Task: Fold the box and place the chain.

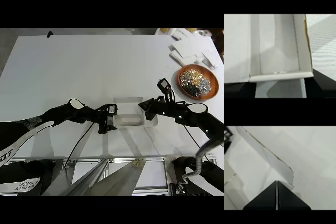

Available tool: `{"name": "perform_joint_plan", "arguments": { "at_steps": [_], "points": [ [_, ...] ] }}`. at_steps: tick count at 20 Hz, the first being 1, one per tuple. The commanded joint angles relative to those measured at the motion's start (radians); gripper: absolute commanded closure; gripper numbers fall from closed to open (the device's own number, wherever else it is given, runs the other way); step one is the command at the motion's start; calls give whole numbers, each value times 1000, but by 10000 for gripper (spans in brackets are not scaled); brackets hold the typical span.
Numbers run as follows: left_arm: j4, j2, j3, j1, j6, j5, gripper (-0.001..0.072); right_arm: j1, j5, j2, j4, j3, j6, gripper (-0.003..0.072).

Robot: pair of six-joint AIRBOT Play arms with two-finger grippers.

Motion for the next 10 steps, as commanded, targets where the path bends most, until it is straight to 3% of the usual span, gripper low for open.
{"name": "perform_joint_plan", "arguments": {
  "at_steps": [1, 4, 6, 8, 10],
  "points": [
    [0, 1, 0, 1, 0, 0, 395, 0, -60, -83, -43, 10, 94, 668],
    [0, 1, 0, 1, 0, 0, 395, 0, -48, -109, -208, 11, 236, 668],
    [0, 1, 0, 1, 0, 0, 395, 0, -6, -90, -215, 25, 247, 668],
    [0, 1, 0, 1, 0, 0, 395, 0, 45, -37, -228, 64, 249, 668],
    [0, 1, 0, 1, 0, 0, 395, 0, 64, 40, -343, 110, 288, 669]
  ]
}}
